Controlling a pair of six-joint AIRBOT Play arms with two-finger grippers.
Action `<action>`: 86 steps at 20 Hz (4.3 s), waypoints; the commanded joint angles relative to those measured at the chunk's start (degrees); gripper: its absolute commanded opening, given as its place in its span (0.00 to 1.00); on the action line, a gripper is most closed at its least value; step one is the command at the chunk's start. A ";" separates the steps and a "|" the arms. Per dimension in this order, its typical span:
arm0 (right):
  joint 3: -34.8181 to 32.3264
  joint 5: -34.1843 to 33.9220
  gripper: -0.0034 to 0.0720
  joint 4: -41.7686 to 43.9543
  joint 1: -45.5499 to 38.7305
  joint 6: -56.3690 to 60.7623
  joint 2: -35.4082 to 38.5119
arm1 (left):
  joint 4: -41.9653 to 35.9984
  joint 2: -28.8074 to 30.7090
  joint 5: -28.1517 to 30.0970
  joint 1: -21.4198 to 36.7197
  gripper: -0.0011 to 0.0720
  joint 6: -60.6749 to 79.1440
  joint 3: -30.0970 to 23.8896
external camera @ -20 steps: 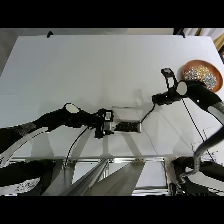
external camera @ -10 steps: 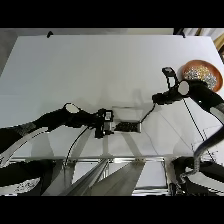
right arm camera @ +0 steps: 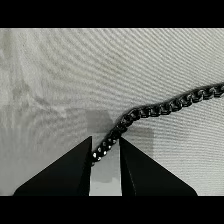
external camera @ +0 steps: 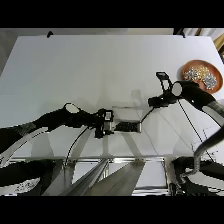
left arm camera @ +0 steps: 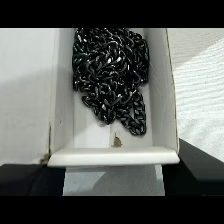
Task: Fold the box and place the chain.
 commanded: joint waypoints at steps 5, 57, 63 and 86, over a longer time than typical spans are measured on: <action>-0.04 1.77 0.27 0.24 0.20 -0.07 -0.44 | 0.02 0.00 0.00 0.00 0.39 0.02 0.00; -2.60 -3.61 0.06 9.75 31.74 0.74 25.68 | 0.02 0.02 0.02 0.02 0.39 0.02 0.02; -5.25 -4.04 0.15 9.03 31.74 0.59 20.83 | 0.00 0.00 0.02 0.02 0.39 0.02 0.02; 12.35 7.54 0.40 -1.66 9.22 -36.57 20.39 | 0.02 0.00 0.02 0.02 0.39 0.02 0.02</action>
